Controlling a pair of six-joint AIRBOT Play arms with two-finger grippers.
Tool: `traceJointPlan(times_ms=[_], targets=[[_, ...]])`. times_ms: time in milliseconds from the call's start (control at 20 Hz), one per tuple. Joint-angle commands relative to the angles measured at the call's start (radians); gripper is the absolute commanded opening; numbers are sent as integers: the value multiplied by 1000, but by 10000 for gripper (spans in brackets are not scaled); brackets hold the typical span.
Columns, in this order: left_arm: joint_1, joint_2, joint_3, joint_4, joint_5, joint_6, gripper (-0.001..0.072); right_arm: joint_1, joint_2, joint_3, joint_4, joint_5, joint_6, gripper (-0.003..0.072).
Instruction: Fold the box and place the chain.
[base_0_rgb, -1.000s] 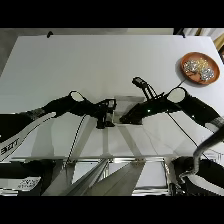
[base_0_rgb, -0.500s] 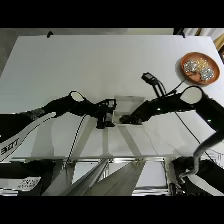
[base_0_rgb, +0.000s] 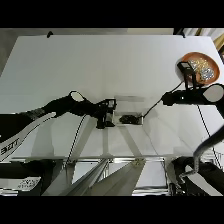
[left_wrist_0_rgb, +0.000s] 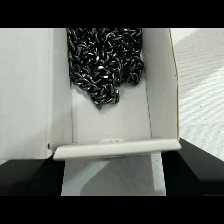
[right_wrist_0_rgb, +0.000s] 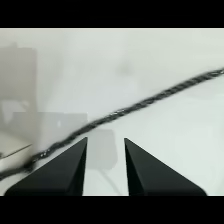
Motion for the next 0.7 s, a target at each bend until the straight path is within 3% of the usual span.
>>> traceJointPlan(times_ms=[0, 300, 450, 650], targets=[[0, 0, 0, 0, 0, 0, 208, -22, -142, 38, -179, -77, 171, 381], [0, 0, 0, 0, 0, 0, 208, -22, -410, 261, -227, 42, 230, 370], [0, 0, 0, 0, 0, 0, 208, -22, -452, 275, -229, -2, 269, 320], [0, 0, 0, 0, 0, 0, 208, -26, -459, 275, -242, 31, 270, 321]])
